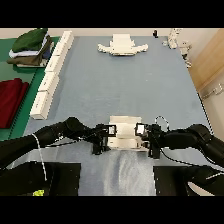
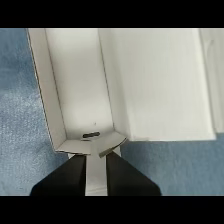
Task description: Fold the box.
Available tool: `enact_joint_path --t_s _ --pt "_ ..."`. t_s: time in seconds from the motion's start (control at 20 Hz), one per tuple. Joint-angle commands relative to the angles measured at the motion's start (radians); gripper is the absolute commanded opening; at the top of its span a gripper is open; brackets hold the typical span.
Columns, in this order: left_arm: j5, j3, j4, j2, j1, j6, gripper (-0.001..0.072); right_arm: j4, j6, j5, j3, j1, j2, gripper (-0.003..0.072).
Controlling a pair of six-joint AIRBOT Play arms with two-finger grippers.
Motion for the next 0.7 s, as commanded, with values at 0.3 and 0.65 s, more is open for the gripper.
enact_joint_path --t_s 0.3,0.65 --pt "0.000 0.001 0.000 0.000 0.000 0.000 0.0511 0.000 -0.027 0.102 0.000 0.065 -0.048 0.0083" --pt "0.000 0.001 0.000 0.000 0.000 0.000 0.0511 0.006 -0.051 0.135 0.000 0.065 -0.064 0.0083"
